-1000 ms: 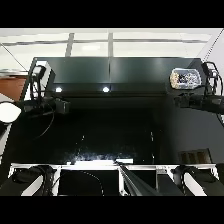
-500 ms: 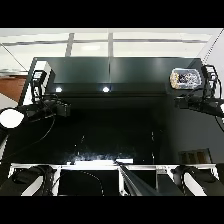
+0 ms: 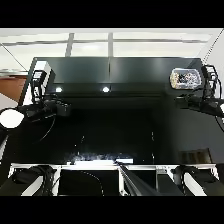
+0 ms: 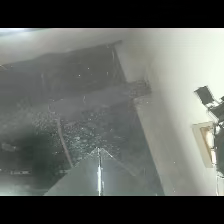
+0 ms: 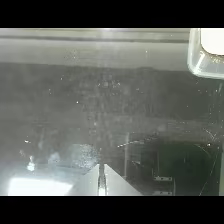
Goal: Fold the box and place the chain.
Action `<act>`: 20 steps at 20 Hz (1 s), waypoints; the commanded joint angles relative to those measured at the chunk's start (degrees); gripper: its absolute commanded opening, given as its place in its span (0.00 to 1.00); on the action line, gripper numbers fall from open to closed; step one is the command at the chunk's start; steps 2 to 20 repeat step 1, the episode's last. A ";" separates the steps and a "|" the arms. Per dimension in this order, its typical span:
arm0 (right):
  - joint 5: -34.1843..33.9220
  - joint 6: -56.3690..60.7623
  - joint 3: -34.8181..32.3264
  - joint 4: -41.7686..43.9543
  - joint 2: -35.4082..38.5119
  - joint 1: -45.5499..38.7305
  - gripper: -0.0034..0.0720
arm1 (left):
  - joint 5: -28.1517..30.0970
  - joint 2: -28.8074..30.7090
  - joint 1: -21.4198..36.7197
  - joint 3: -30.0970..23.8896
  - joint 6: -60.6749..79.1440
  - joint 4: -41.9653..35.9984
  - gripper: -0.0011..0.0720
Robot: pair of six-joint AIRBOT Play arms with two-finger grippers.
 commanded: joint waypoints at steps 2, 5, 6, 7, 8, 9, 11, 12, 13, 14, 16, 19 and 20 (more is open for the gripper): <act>0.00 0.02 -0.04 0.00 0.02 -0.02 0.11 | -0.02 0.02 0.00 0.00 0.02 0.00 0.06; 0.00 0.02 -0.04 0.00 0.02 -0.02 0.11 | -0.02 0.02 0.00 0.00 0.02 0.00 0.06; 0.00 0.02 -0.04 0.00 0.02 -0.02 0.11 | -0.02 0.02 0.00 0.00 0.02 0.00 0.06; 0.00 0.02 -0.04 0.00 0.02 -0.02 0.11 | -0.02 0.02 0.00 0.00 0.02 0.00 0.06; 0.00 0.02 -0.04 0.00 0.02 -0.02 0.11 | -0.02 0.02 0.00 0.00 0.02 0.00 0.06; 0.00 0.02 -0.04 0.00 0.02 -0.02 0.11 | -0.02 0.02 0.00 0.00 0.02 0.00 0.06; 0.00 0.02 -0.04 0.00 0.02 -0.02 0.11 | -0.02 0.02 0.00 0.00 0.02 0.00 0.06; 0.00 0.02 -0.04 0.00 0.02 -0.02 0.11 | -0.02 0.02 0.00 0.00 0.02 0.00 0.06; 0.00 0.02 -0.04 0.00 0.02 -0.02 0.11 | -0.02 0.02 0.00 0.00 0.02 0.00 0.06; 0.00 0.02 -0.04 0.00 0.02 -0.02 0.11 | -0.02 0.02 0.00 0.00 0.02 0.00 0.06; 0.00 0.02 -0.04 0.00 0.02 -0.02 0.11 | -0.02 0.02 0.00 0.00 0.02 0.00 0.06; 0.00 0.02 -0.04 0.00 0.02 -0.02 0.11 | -0.02 0.02 0.00 0.00 0.02 0.00 0.06; 0.00 0.02 -0.04 0.00 0.02 -0.02 0.11 | -0.02 0.02 0.00 0.00 0.02 0.00 0.06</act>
